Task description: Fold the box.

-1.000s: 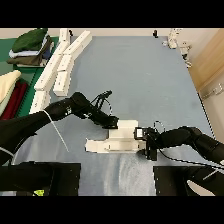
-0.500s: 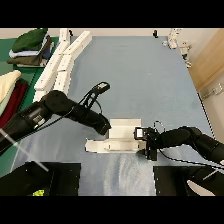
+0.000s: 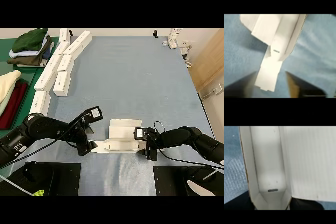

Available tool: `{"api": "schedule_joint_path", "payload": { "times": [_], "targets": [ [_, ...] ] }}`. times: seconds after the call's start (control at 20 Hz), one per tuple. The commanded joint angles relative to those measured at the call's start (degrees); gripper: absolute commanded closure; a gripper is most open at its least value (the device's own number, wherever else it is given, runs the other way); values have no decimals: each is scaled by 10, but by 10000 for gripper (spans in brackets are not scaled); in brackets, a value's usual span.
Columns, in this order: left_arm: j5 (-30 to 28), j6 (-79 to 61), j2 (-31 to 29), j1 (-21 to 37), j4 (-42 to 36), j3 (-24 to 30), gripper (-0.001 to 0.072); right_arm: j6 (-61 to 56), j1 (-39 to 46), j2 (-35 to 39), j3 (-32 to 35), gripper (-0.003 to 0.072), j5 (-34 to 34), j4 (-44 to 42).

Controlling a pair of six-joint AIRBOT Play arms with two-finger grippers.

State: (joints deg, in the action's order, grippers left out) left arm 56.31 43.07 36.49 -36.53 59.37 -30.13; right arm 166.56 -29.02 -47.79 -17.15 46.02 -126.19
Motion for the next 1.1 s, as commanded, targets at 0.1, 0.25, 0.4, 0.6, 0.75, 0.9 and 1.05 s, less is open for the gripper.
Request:
{"api": "schedule_joint_path", "payload": {
  "times": [0.1,0.25,0.4,0.6,0.75,0.9,1.05],
  "targets": [
    [-15,-280,9,39,-106,66,46,0,0,0,0,198,0,0],
    [-54,-319,60,22,-149,78,65,0,0,0,0,198,0,0],
    [-120,-338,102,0,-174,78,65,0,0,0,0,198,0,0],
    [-179,-377,142,-27,-220,78,66,0,0,0,0,199,0,0],
    [-197,-404,154,-40,-232,78,389,0,0,0,0,199,0,0],
    [-196,-408,157,-56,-237,78,487,0,0,0,0,199,0,0],
    [-212,-415,164,-60,-256,77,545,0,0,0,0,199,0,0]
  ]
}}
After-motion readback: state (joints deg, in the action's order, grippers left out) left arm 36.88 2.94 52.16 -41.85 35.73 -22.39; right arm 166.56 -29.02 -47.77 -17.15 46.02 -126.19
